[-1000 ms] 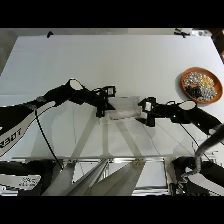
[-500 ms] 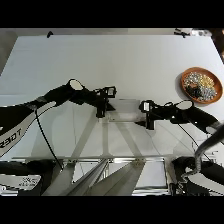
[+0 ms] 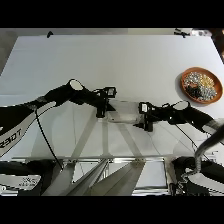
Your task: Fold the box and place the chain.
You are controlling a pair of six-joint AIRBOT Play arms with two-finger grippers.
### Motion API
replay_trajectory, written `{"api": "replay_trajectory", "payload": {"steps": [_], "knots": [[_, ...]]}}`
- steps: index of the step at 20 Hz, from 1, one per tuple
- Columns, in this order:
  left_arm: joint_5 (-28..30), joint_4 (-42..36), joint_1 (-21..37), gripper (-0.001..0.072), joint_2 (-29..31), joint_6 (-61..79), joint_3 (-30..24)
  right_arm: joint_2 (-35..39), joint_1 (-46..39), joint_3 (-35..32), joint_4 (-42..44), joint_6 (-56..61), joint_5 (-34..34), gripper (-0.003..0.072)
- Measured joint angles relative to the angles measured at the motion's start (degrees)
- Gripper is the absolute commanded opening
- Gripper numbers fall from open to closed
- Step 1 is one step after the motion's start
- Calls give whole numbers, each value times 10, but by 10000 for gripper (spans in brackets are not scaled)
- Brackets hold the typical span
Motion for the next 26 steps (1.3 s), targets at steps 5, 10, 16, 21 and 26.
{"api": "replay_trajectory", "payload": {"steps": [5,10,16,21,26], "knots": [[1,0,0,12,0,0,0,-4,3,6,5,-5,-3,653],[2,0,0,12,0,-1,0,-18,3,16,6,-7,-2,536],[1,0,0,12,0,-1,0,-33,3,19,-2,-7,1,415],[1,0,0,12,0,-1,0,-38,3,19,-6,-8,-2,401],[1,0,0,12,0,-1,0,-38,3,19,-8,-8,-4,342]]}}
